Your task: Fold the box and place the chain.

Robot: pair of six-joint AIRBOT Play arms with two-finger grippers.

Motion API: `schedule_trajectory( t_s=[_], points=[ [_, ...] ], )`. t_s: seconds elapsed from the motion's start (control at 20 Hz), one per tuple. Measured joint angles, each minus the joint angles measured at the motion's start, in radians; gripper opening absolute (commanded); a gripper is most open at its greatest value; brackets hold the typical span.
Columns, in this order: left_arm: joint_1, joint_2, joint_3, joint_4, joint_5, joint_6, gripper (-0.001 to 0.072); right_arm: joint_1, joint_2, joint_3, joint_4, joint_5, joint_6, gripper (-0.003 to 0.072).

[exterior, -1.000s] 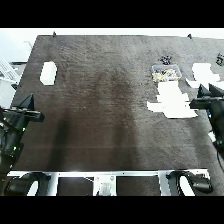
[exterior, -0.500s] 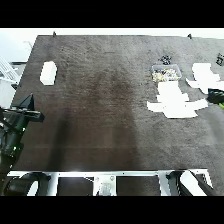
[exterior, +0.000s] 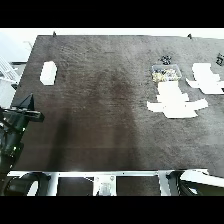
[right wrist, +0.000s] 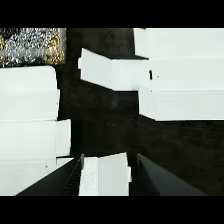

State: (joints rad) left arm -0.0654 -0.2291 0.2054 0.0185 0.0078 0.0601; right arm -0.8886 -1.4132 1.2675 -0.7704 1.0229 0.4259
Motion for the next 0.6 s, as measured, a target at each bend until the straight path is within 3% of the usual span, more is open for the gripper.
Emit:
schedule_trajectory(
  t_s=[0.3, 0.45, 0.6],
  points=[
    [0.000, 0.000, 0.000, 0.000, 0.000, 0.000, 0.0042, -0.009, -0.429, 0.478, -0.125, 0.358, 0.151, 0.0576],
    [0.000, 0.000, 0.000, 0.000, 0.000, 0.000, 0.0042, -0.007, -0.563, 0.609, -0.145, 0.443, 0.194, 0.0576],
    [0.000, 0.000, 0.000, 0.000, 0.000, 0.000, 0.0042, 0.007, -0.647, 0.666, -0.151, 0.483, 0.207, 0.0576]
  ],
)
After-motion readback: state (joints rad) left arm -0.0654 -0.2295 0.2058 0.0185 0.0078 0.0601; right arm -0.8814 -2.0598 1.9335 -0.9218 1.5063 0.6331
